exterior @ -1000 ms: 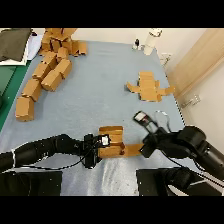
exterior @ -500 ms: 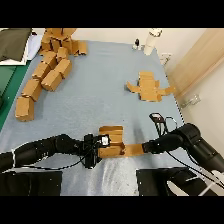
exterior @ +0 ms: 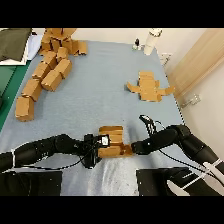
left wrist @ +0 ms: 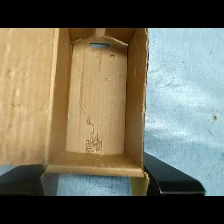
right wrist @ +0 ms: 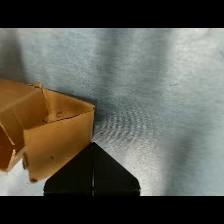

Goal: Fold the box.

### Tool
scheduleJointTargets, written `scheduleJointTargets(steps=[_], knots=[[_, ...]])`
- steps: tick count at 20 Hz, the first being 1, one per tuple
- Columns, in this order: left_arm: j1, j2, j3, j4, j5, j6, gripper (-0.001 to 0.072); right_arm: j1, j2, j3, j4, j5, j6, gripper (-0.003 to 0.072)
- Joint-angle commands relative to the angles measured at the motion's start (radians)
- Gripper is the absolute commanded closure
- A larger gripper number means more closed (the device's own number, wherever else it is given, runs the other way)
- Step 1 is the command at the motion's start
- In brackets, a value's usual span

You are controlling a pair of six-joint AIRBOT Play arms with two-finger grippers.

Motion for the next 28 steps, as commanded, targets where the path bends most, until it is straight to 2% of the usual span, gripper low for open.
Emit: scheduleJointTargets(steps=[1,6,12,13,14,15,20,24,25,26,27,28], knots=[[0.000,0.000,0.000,-0.003,0.000,-0.002,0.0232,0.002,0.018,0.000,0.130,0.027,-0.058,0.0682],[0.000,0.000,0.000,-0.003,0.000,-0.002,0.0232,0.002,0.109,-0.001,0.066,0.013,-0.052,0.0682],[0.000,0.000,0.000,-0.003,0.000,-0.002,0.0231,0.002,0.115,-0.001,0.049,-0.018,-0.037,0.0680],[0.000,0.000,0.000,-0.003,0.000,-0.002,0.0232,0.002,0.114,-0.001,0.056,-0.017,-0.039,0.0617],[0.000,0.000,0.000,-0.003,0.000,-0.002,0.0232,0.002,0.114,-0.001,0.062,-0.012,-0.040,0.0493],[0.000,0.000,0.000,-0.003,0.000,-0.002,0.0232,0.002,0.114,-0.001,0.071,-0.008,-0.040,0.0441],[0.000,0.000,0.000,-0.003,0.000,-0.002,0.0231,0.002,0.116,0.000,0.108,-0.006,-0.059,0.0457],[0.000,0.000,0.000,-0.003,0.000,-0.002,0.0232,0.025,0.116,0.000,0.198,0.049,-0.108,0.0455],[0.000,0.000,0.000,-0.003,0.000,-0.002,0.0232,0.038,0.115,0.000,0.197,0.061,-0.108,0.0436],[0.000,0.000,0.000,-0.003,0.000,-0.002,0.0232,0.048,0.115,0.000,0.197,0.068,-0.107,0.0331],[0.000,0.000,0.000,-0.003,0.000,-0.002,0.0232,0.050,0.115,0.002,0.197,0.066,-0.107,0.0292],[0.000,0.000,0.000,-0.003,0.000,-0.002,0.0232,0.050,0.115,0.005,0.195,0.068,-0.107,0.0292]])
